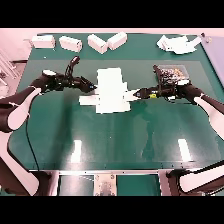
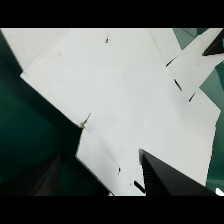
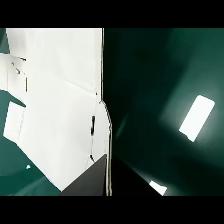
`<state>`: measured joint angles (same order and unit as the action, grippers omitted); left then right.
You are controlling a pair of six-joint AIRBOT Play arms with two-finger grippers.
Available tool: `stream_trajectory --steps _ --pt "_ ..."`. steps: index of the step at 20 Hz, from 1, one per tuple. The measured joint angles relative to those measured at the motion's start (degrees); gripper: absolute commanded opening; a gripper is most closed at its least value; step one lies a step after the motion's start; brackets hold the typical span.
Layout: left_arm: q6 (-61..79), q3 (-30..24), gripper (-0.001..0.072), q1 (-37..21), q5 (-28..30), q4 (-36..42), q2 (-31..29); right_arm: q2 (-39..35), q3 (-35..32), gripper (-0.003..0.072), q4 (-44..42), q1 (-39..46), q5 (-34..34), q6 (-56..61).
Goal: Fold the box and place the chain.
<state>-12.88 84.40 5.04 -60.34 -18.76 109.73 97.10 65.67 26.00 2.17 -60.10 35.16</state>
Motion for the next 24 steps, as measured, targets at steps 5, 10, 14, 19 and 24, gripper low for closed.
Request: stream_trajectory --steps 5,10,14,19,24 --pt "0.9 1.0 0.0569 1.3 0.4 0.8 1.5 0.0 0.0 0.0006 0.0 -0.1 0.0 -0.1" --pt "0.6 1.9 0.0486 1.6 1.1 0.6 2.3 0.0 0.0 0.0007 0.0 -0.2 -0.3 -0.1" --pt "0.8 2.1 0.0487 1.5 0.3 1.1 2.8 0.0 0.0 0.0006 0.0 -0.2 -0.7 -0.1" --pt "1.9 2.1 0.0485 1.6 -1.1 2.1 3.2 0.0 0.0 0.0007 0.0 -0.2 -1.0 -0.1" --pt "4.3 2.2 0.0407 1.6 -2.0 4.8 3.9 0.0 0.0 0.0007 0.0 -0.2 -1.4 -0.1"
